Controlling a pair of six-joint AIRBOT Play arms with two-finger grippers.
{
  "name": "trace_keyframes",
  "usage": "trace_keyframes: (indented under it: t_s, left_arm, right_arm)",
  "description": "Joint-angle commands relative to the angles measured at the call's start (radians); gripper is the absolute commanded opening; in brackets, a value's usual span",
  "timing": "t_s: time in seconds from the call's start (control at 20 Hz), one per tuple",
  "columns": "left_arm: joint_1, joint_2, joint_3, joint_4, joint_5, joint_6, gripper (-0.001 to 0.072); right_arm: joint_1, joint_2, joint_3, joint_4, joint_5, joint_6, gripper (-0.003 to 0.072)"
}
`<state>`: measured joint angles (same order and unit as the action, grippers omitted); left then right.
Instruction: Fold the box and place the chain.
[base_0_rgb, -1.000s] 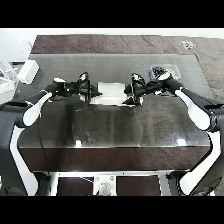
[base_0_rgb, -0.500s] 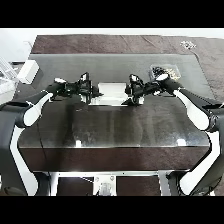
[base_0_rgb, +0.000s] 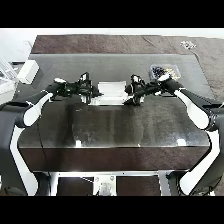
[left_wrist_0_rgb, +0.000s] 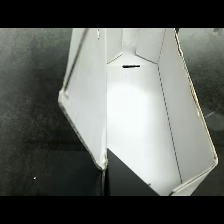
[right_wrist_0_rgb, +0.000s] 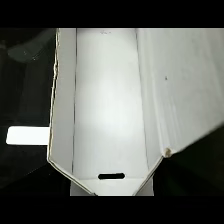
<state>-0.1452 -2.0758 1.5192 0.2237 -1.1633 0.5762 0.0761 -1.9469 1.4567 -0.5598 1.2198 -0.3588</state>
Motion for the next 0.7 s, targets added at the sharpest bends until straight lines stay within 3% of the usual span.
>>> trace_keyframes:
  t_s: [0.0, 0.65]
  left_arm:
    - [0.000, 0.001, 0.000, 0.001, 0.000, 0.000, 0.0021]
    - [0.000, 0.001, 0.000, 0.001, 0.000, 0.000, 0.0021]
  right_arm:
    - [0.004, -0.008, 0.000, 0.016, 0.008, -0.020, 0.0646]
    - [0.013, -0.041, 0.000, 0.055, 0.011, -0.072, 0.0645]
